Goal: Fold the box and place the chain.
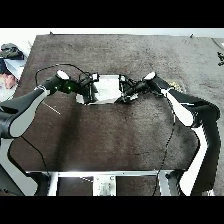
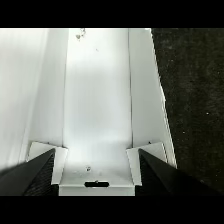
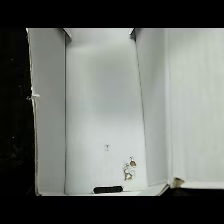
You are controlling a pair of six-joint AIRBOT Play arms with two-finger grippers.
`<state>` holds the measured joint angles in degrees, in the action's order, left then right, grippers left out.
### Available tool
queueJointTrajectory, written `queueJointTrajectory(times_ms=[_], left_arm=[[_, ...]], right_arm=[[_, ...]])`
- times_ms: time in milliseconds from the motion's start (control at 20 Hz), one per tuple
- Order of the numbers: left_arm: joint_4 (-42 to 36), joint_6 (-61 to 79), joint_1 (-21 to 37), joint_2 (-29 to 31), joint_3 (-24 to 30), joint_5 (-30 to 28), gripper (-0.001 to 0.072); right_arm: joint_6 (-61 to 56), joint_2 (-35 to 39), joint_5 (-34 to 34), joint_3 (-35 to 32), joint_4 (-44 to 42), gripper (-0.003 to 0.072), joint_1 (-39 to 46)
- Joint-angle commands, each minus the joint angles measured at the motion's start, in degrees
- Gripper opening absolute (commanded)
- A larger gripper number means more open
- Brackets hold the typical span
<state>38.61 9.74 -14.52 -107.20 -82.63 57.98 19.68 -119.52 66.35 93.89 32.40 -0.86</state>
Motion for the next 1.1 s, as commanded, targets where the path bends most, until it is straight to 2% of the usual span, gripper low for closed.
queueJointTrajectory(times_ms=[0,50,100,150,200,300,400,650,900,1050], left_arm=[[2.36,-0.92,0.11,0.00,0.02,-0.37,0.0380],[4.44,-1.53,0.33,0.00,0.02,-0.35,0.0342],[5.25,-2.56,0.81,0.00,0.02,0.37,0.0239],[5.03,-2.84,1.51,0.00,0.02,1.55,0.0172],[4.98,-2.84,2.16,0.00,0.02,2.64,0.0171],[4.76,-2.82,3.26,0.02,-0.09,4.04,0.0043],[4.70,-2.82,3.45,0.48,-0.17,4.22,0.0012],[5.03,-9.16,5.18,4.46,-0.55,5.20,0.0009],[5.09,-24.00,11.17,13.00,-0.50,8.17,0.0007],[5.14,-37.75,16.09,15.06,-0.48,10.03,0.0008]], right_arm=[[0.02,0.00,-0.11,0.02,-0.07,0.0372,-0.02],[0.02,0.00,-0.13,0.02,-0.07,0.0372,-0.02],[0.02,0.00,-0.13,0.02,-0.07,0.0372,-0.02],[0.02,0.00,-0.11,0.02,-0.07,0.0372,-0.02],[0.02,0.00,-0.13,0.02,-0.07,0.0372,-0.02],[0.02,0.00,-0.11,0.02,-0.09,0.0371,-0.02],[0.02,0.00,-0.11,0.02,-0.07,0.0372,-0.02],[0.02,0.00,-0.11,0.02,-0.07,0.0372,-0.02],[0.02,0.00,-0.13,0.02,-0.07,0.0371,-0.02],[0.02,0.00,-0.13,0.02,-0.07,0.0371,-0.02]])
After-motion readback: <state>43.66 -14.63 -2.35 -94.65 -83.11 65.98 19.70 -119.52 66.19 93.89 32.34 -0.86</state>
